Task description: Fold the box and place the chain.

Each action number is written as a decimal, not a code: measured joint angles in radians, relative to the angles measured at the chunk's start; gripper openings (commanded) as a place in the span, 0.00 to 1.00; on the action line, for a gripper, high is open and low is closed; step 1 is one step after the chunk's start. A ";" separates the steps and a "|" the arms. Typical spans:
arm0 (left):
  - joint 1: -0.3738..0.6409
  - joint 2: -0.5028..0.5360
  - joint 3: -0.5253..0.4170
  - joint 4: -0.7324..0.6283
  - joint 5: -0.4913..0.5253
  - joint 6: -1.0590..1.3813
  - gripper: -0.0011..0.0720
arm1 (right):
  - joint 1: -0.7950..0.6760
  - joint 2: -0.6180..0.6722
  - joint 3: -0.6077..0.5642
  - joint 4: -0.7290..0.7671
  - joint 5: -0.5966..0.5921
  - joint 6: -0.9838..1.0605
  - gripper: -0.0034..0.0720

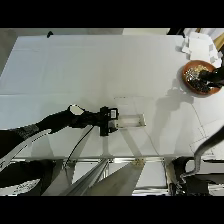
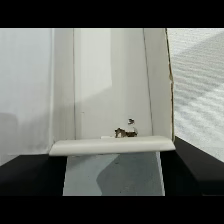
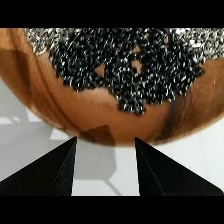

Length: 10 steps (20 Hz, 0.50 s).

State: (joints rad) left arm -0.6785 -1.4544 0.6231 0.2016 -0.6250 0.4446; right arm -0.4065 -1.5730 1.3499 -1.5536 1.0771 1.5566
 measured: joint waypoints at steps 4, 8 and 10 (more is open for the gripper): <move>0.000 0.000 0.000 0.000 0.000 0.000 0.36 | -0.023 -0.060 0.005 0.095 -0.065 -0.050 0.39; 0.000 0.000 0.000 0.000 0.000 0.000 0.36 | -0.029 -0.109 0.006 0.134 -0.101 -0.070 0.39; 0.000 0.000 0.000 0.000 0.000 0.000 0.36 | -0.030 -0.124 0.006 0.143 -0.114 -0.079 0.39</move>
State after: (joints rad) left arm -0.6785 -1.4544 0.6231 0.2020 -0.6250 0.4450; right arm -0.4362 -1.6974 1.3560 -1.4105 0.9634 1.4776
